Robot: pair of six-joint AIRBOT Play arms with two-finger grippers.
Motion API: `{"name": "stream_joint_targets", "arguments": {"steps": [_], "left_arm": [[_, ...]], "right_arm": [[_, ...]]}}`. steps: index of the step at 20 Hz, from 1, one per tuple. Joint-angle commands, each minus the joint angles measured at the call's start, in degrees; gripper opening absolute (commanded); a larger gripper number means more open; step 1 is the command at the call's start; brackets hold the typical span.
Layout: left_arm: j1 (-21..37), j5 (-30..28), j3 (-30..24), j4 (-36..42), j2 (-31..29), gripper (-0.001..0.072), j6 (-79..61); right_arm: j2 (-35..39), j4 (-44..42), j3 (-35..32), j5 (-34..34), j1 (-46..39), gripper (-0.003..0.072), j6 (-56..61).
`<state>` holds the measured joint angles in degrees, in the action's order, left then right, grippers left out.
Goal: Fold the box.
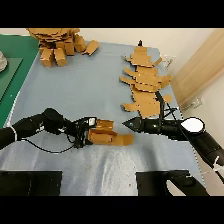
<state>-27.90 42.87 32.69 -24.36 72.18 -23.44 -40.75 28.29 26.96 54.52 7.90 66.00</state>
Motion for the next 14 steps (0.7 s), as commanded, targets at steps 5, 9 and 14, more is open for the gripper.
{"name": "stream_joint_targets", "arguments": {"steps": [5, 9, 14], "left_arm": [[0.0, 1.1, 0.0, 0.4, 0.4, 0.0397, -1.2], [0.0, 0.3, 0.0, -0.3, 0.4, 0.0397, -0.5], [0.0, -1.9, 0.0, -1.9, 0.4, 0.0397, 2.3]], "right_arm": [[0.0, -0.1, 0.0, 1.7, 2.4, 0.0006, 0.1], [0.0, 0.0, -0.3, 0.6, 9.9, 0.0006, 2.6], [-5.5, -2.0, -0.2, -7.0, 16.2, 0.0006, 2.4]]}}
